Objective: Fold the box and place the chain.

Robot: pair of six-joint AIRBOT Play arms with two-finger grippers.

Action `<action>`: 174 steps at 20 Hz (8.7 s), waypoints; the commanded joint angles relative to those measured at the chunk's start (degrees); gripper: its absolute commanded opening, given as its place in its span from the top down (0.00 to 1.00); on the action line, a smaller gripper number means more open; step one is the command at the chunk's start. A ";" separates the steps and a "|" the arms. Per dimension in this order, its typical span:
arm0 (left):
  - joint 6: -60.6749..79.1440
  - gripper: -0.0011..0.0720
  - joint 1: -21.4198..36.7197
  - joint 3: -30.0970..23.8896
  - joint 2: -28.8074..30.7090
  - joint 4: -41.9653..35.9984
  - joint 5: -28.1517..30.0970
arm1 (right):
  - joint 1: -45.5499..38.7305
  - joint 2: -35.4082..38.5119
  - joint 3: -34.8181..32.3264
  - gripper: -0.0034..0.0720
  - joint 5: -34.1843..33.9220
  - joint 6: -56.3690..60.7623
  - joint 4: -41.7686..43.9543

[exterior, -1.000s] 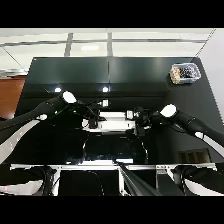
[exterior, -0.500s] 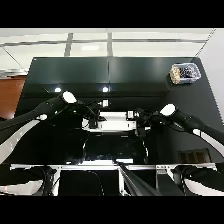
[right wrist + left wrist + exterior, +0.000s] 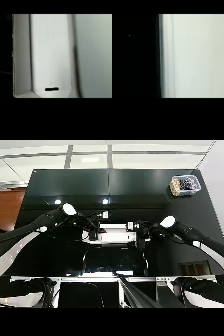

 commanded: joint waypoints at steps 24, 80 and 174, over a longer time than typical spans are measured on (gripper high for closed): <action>0.04 0.95 0.02 0.02 0.00 0.04 -0.02 | 2.58 -0.33 0.02 0.02 -3.32 4.63 -3.93; -39.41 0.95 10.49 0.37 15.67 8.15 -28.33 | 1.07 -0.35 0.17 0.33 -1.88 6.75 -4.39; -57.18 0.95 18.73 -9.64 22.29 11.76 -10.54 | 1.07 -0.35 0.17 0.69 -1.75 6.75 -4.57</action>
